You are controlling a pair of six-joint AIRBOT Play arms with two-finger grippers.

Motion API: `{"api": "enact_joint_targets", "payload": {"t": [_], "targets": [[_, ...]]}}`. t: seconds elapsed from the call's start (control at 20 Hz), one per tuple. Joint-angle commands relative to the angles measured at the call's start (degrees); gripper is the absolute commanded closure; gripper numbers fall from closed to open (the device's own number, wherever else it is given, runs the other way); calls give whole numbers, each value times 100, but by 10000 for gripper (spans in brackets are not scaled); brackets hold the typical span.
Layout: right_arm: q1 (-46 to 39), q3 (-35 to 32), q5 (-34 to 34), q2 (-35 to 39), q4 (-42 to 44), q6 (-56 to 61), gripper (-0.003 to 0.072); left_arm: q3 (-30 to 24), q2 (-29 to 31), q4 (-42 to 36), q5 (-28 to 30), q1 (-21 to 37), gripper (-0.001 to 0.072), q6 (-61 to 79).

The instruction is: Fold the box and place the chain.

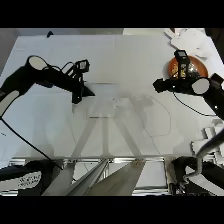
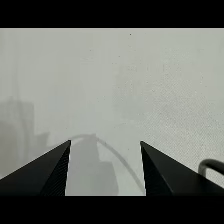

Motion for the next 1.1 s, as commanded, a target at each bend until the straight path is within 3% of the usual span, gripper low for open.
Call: {"api": "enact_joint_targets", "payload": {"t": [0.0,0.3,0.6,1.05], "targets": [[-4,7,0,4,0,0,228,-319,-313,-636,413,13,705,776],[-4,7,0,4,0,0,228,-319,-992,-680,844,-175,704,1241],[-4,7,2,4,0,2,228,-319,-1217,-680,1191,-223,704,1626],[-4,7,0,4,0,0,228,-317,-1381,-872,1228,-302,703,1628]]}}
